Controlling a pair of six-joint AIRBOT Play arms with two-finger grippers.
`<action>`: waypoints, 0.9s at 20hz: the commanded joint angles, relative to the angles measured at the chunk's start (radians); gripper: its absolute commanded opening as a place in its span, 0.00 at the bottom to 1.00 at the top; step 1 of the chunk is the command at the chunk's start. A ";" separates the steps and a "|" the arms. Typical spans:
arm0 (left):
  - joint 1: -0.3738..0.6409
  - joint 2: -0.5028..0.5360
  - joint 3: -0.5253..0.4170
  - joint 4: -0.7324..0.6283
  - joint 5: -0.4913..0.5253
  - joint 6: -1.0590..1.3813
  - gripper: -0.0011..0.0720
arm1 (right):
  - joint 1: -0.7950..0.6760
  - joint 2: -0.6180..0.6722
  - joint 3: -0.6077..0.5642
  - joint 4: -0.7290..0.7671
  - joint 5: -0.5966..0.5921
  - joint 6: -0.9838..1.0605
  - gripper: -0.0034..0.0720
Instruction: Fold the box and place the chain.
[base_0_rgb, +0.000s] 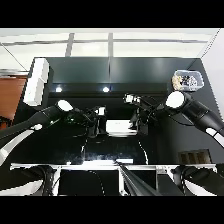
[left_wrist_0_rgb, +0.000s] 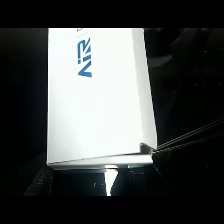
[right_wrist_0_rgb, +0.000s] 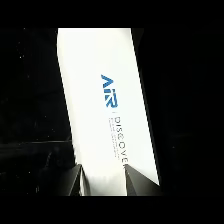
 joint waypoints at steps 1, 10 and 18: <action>-0.001 -0.001 0.001 0.000 0.000 0.000 0.69 | 0.001 0.000 0.000 0.008 -0.012 0.004 0.45; -0.001 -0.001 0.001 0.000 0.000 0.000 0.69 | 0.001 0.000 0.000 0.024 -0.021 0.003 0.30; -0.001 -0.001 0.001 0.000 0.000 0.000 0.69 | 0.001 0.000 -0.010 0.021 0.008 0.003 0.30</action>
